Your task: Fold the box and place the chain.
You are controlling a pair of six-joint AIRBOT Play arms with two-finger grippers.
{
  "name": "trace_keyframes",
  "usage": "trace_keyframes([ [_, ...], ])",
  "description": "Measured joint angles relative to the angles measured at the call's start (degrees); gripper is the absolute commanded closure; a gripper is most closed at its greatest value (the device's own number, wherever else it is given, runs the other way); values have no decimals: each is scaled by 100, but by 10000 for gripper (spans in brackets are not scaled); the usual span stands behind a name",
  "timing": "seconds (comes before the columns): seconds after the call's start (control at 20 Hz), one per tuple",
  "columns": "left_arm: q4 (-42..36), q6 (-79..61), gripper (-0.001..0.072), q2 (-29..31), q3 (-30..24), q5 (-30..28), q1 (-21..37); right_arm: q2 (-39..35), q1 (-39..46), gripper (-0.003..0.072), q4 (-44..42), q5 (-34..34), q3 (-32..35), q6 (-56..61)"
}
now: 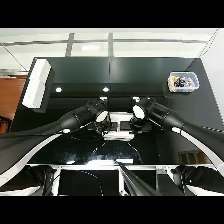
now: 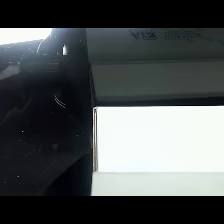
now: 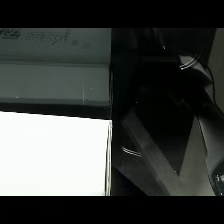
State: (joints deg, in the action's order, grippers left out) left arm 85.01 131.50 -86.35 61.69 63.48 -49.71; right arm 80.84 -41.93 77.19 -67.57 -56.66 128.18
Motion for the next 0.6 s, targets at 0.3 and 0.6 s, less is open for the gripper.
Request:
trace_keyframes([
  [0.3,13,-35,679,0,-2,17,0,0,-11,476,-31,55,-39,-39],
  [0.6,-13,7,679,0,-2,37,2,2,-11,673,-11,4,-39,17],
])
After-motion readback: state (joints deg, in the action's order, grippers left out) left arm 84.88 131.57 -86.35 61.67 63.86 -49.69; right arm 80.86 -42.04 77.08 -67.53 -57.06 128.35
